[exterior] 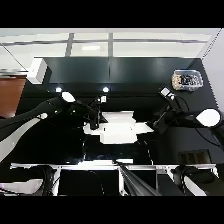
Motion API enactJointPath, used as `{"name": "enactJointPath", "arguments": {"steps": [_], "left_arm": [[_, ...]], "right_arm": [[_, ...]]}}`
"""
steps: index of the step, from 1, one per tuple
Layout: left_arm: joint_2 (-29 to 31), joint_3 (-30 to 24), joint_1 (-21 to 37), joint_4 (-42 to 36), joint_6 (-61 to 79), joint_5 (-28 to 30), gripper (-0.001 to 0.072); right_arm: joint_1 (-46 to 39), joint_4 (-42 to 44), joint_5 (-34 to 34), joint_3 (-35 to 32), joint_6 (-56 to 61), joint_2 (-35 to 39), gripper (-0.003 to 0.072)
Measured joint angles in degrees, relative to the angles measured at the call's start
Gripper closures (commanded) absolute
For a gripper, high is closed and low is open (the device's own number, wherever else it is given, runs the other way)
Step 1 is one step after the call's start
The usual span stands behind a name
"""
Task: Fold the box and place the chain.
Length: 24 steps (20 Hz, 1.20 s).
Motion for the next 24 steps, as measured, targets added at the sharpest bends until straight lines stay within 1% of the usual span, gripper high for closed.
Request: {"name": "enactJointPath", "arguments": {"steps": [5, 9, 11, 13, 14, 17, 21, 24], "left_arm": [[0.0, -0.24, 0.0, 1.01, 0.11, 0.79, 0.0684], [0.0, -0.26, 0.0, 1.6, 0.26, 1.03, 0.0683], [0.0, -0.26, 0.0, 1.73, 0.26, 1.03, 0.0683], [0.0, -0.26, 0.0, 1.81, 0.28, 1.05, 0.0683], [0.0, -0.26, 0.0, 1.84, 0.28, 1.05, 0.0683], [0.0, -0.24, 0.0, 1.95, 0.31, 1.05, 0.0683], [0.0, -0.24, 0.0, 1.99, 0.31, 1.05, 0.0683], [0.0, -0.24, 0.0, 1.99, 0.31, 1.05, 0.0683]], "right_arm": [[0.46, -0.35, -0.44, -4.2, -2.91, -0.61, 0.0015], [0.74, 0.26, -0.37, -8.37, -12.17, -0.7, 0.0015], [1.77, 0.48, -1.55, -9.62, -15.85, -0.7, 0.0015], [3.85, 1.27, -3.63, -10.27, -18.01, -0.79, -0.0001], [5.09, 1.95, -4.42, -10.47, -18.67, -0.96, -0.0033], [9.66, 4.83, -5.53, -10.78, -19.98, -1.95, -0.0033], [15.43, 6.86, -5.4, -10.95, -23.67, -3.39, -0.0032], [17.75, 7.67, -8.02, -10.93, -27.02, -4.57, -0.0031]]}}
